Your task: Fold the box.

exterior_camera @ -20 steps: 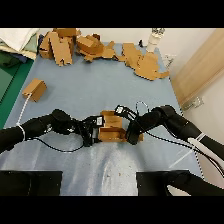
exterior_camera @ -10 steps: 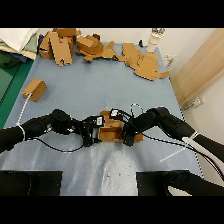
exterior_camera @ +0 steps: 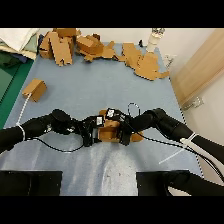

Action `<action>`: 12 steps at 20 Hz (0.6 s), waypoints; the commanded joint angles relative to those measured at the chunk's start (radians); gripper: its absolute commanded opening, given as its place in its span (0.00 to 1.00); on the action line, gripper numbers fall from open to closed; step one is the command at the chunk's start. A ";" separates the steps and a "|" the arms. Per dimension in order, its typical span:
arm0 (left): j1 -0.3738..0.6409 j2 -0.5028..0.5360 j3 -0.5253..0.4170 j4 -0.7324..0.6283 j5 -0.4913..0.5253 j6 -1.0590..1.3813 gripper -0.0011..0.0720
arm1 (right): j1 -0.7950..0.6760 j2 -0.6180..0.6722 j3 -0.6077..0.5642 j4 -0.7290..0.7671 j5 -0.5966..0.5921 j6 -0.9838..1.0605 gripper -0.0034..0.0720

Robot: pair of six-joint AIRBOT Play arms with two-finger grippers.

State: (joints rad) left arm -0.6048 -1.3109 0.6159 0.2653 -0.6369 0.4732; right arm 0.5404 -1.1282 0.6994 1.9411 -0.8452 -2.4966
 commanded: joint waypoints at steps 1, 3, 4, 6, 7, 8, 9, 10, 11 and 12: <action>0.000 0.000 0.000 0.001 -0.002 0.001 0.58 | 0.002 -0.001 -0.001 0.009 -0.024 0.002 0.38; 0.000 0.000 0.000 0.001 -0.002 0.001 0.58 | 0.002 -0.001 -0.002 0.027 -0.027 0.002 0.38; 0.000 0.000 0.000 0.001 -0.002 0.001 0.58 | 0.002 -0.003 -0.005 0.035 -0.027 0.002 0.54; 0.000 0.000 0.000 0.001 -0.002 0.001 0.58 | 0.002 -0.014 -0.015 0.048 -0.035 0.002 0.65; 0.000 0.000 0.000 0.001 -0.002 0.001 0.58 | 0.003 -0.020 -0.019 0.049 -0.044 0.002 0.66; 0.000 0.000 0.000 0.001 -0.003 0.001 0.58 | 0.003 -0.026 -0.020 0.050 -0.057 0.002 0.69; 0.000 0.000 0.000 0.001 -0.002 0.000 0.58 | 0.003 -0.029 -0.020 0.050 -0.063 0.007 0.70; 0.000 0.000 0.000 0.001 -0.002 0.000 0.58 | 0.003 -0.029 -0.020 0.049 -0.063 0.014 0.70; 0.000 0.000 0.000 0.000 -0.002 0.000 0.58 | 0.003 -0.029 -0.020 0.046 -0.061 0.014 0.70; 0.000 0.000 0.000 0.000 -0.002 0.000 0.58 | 0.003 -0.029 -0.020 0.039 -0.061 0.019 0.70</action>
State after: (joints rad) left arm -0.6048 -1.3109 0.6159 0.2668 -0.6407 0.4759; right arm 0.5426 -1.1526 0.6823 1.9869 -0.8856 -2.4874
